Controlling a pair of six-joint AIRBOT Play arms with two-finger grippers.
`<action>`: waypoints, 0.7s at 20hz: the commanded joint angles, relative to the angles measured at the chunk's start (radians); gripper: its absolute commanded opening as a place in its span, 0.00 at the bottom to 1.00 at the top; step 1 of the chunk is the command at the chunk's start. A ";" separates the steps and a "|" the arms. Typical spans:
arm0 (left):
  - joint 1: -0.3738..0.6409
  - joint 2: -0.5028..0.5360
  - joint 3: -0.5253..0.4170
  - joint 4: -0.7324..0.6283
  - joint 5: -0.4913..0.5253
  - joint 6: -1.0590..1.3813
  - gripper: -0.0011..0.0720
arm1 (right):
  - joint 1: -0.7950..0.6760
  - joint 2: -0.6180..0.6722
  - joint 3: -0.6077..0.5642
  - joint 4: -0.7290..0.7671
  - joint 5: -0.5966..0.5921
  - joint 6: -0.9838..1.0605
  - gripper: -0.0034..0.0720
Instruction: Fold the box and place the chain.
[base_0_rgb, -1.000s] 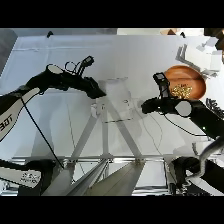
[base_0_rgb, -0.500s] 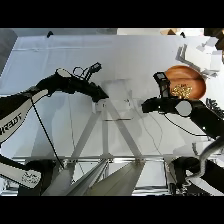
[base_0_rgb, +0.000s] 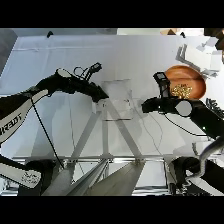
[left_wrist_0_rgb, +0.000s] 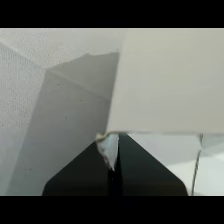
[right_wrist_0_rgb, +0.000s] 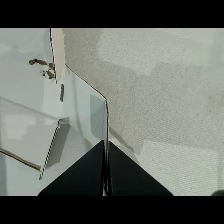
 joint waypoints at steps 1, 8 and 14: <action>0.000 0.001 0.001 0.001 0.010 0.000 0.03 | 0.001 0.001 0.000 0.001 0.001 0.000 0.06; 0.000 0.001 0.001 0.001 0.010 0.000 0.03 | 0.001 0.001 0.000 0.001 0.001 0.000 0.06; 0.000 0.006 0.001 0.006 0.006 0.018 0.02 | 0.001 0.002 0.002 -0.001 -0.074 0.000 0.54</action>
